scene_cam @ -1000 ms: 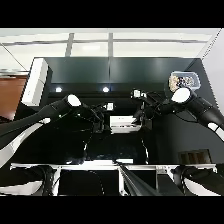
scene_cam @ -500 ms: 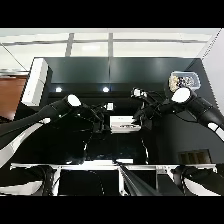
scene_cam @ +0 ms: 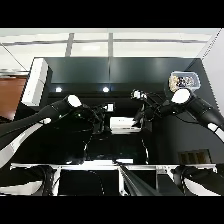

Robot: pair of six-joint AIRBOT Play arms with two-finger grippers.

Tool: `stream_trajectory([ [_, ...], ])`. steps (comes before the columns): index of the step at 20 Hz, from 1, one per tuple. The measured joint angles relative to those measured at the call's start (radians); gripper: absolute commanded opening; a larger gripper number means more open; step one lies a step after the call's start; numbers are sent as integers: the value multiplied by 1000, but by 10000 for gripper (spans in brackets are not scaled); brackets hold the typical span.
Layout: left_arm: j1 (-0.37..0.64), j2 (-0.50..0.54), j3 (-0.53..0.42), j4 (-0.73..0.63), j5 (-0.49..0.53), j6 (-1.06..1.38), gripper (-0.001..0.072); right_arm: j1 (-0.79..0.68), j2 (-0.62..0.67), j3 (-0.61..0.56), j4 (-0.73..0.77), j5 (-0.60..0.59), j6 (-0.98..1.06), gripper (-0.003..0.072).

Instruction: Fold the box and place the chain.

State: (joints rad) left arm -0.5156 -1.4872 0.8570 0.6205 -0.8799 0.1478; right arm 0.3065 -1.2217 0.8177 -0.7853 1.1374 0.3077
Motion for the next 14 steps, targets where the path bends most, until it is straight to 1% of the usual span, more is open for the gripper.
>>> stream_trajectory([
  [9, -1, 0, 0, -1, 4, -3, 387, 0, 0, -1, -9, 4, 0, 375],
  [14, -1, 0, 0, -4, 5, -3, 387, 2, 0, -1, -61, -2, 16, 375],
])
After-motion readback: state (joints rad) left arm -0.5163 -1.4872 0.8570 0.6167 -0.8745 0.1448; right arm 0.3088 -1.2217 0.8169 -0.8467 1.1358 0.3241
